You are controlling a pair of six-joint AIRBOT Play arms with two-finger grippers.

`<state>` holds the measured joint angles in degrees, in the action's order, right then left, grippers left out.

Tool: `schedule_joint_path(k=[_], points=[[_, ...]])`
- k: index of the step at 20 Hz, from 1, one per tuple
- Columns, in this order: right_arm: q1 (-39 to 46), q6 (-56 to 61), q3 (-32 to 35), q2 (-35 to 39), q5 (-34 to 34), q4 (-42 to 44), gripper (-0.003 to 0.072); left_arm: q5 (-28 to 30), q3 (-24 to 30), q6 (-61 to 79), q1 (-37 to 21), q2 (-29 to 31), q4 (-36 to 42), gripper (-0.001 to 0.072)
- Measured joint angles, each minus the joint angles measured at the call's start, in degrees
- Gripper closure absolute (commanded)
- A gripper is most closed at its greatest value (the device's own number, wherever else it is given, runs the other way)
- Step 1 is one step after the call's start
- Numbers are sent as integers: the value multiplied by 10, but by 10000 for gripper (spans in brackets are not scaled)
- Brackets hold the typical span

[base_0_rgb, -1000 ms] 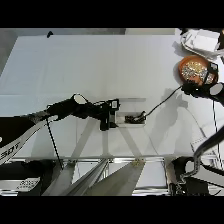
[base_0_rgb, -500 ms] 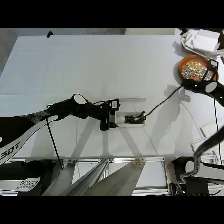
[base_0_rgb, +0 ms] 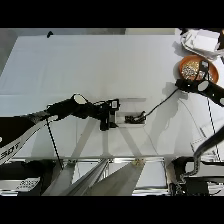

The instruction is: Fold the box and place the chain.

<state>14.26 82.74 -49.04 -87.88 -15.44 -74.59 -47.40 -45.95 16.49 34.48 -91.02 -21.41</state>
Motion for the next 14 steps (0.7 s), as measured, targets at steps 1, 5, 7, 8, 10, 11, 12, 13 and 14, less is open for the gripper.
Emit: schedule_joint_path(k=[1,5,7,8,10,11,12,13,14], points=[[0,0,0,-1,-1,0,673,0,0,0,0,0,0,501],[-5,-3,-1,3,-28,-2,673,0,0,0,0,0,0,501],[-14,-18,-1,18,-64,-3,673,0,0,0,0,0,0,501],[-19,-30,0,29,-85,-3,673,0,0,0,0,0,0,501],[-33,-55,-1,62,-116,-3,675,0,0,0,0,0,0,501],[-41,-65,0,82,-144,-5,675,0,0,0,0,0,0,501],[-50,-74,0,105,-168,-5,675,0,0,0,0,0,0,501],[-59,-79,0,126,-195,-4,675,0,0,0,0,0,0,501],[-68,-84,0,148,-223,-5,675,0,0,0,0,0,0,501]])
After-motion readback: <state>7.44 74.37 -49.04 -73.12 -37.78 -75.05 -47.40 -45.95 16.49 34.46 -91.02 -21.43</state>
